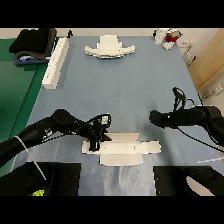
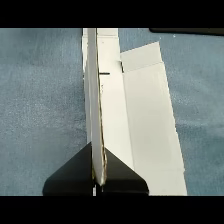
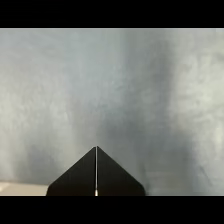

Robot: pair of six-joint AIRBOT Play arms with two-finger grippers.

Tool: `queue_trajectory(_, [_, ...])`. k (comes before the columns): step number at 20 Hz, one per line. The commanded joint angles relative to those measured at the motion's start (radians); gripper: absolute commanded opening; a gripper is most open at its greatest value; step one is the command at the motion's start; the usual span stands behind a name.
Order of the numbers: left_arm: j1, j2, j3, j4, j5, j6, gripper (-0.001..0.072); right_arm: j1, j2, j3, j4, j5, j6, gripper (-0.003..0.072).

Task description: Fold the box.

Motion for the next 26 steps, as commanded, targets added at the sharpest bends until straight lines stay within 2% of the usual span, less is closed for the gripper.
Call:
queue_trajectory(1, [-0.001,0.0,0.0,0.0,0.001,0.0,0.0013,0.056,0.009,0.0,0.045,-0.175,-0.031,0.0005])
queue_trajectory(4, [-0.001,0.0,0.0,0.0,0.001,0.0,0.0013,0.198,0.066,0.0,0.041,-0.303,0.006,0.0004])
queue_trajectory(9, [-0.001,0.0,0.0,0.0,0.001,0.0,0.0013,0.576,0.152,-0.013,0.019,-0.314,0.051,0.0004])
queue_trajectory(11, [-0.001,0.0,0.0,-0.001,0.0,0.0,0.0013,0.815,0.162,-0.042,-0.098,-0.233,0.029,0.0004])
queue_trajectory(13, [-0.001,0.0,0.0,-0.001,0.001,0.0,0.0013,1.03,0.155,-0.071,-0.312,-0.156,0.029,0.0012])
queue_trajectory(14, [-0.001,0.0,0.0,-0.001,0.001,0.0,0.0013,1.101,0.142,-0.075,-0.408,-0.15,0.029,0.0174])
queue_trajectory(15, [-0.001,0.0,0.0,-0.001,0.002,0.0,0.0013,1.147,0.125,-0.075,-0.49,-0.15,0.029,0.0486])
queue_trajectory(16, [-0.001,0.0,0.0,-0.001,0.001,0.0,0.0013,1.175,0.101,-0.075,-0.547,-0.15,0.029,0.0662])
queue_trajectory(21, [-0.001,0.0,0.0,-0.001,0.001,0.0,0.0013,1.182,-0.011,-0.074,-0.66,-0.116,0.04,0.0672])
queue_trajectory(26, [-0.001,0.0,0.0,-0.001,0.001,0.0,0.0013,1.182,-0.035,-0.046,-0.785,-0.124,0.191,0.0671])
